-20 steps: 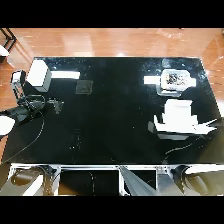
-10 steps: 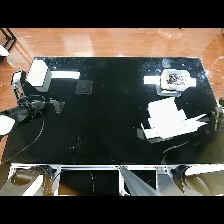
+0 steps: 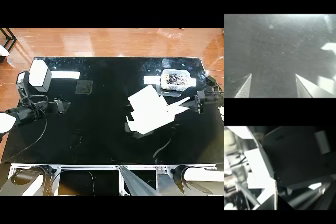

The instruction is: Fold the box and place the chain.

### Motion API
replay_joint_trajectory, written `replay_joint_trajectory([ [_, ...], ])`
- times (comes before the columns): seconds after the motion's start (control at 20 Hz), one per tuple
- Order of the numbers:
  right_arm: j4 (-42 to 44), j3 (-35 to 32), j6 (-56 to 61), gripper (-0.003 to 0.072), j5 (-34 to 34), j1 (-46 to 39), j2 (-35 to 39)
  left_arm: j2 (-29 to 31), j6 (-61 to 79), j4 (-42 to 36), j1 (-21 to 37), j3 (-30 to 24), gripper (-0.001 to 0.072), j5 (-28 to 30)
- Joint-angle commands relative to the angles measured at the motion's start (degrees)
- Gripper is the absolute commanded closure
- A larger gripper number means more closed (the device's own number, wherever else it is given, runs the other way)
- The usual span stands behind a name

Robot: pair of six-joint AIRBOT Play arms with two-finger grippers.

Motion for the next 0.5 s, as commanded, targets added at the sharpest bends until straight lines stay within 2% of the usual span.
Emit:
replay_joint_trajectory([
  [0.0, 4.63, -9.18, 4.50, 0.0659, -13.20, 8.22, 11.37, -3.17, 7.98, -10.23, -0.02, -0.02, 0.0070, -1.31],
  [0.15, 8.81, -19.65, 10.21, 0.0659, -24.13, 17.16, 20.26, -5.97, 14.82, -17.97, -0.02, -0.02, 0.0070, -2.25],
  [0.3, 15.61, -28.70, 12.59, 0.0658, -35.15, 29.33, 26.12, -7.26, 16.00, -18.53, -0.02, 0.00, 0.0070, -2.27],
  [0.45, 19.28, -31.63, 12.72, 0.0659, -42.51, 41.68, 27.10, -8.90, 16.90, -18.56, -0.02, 0.00, 0.0070, -4.94],
])
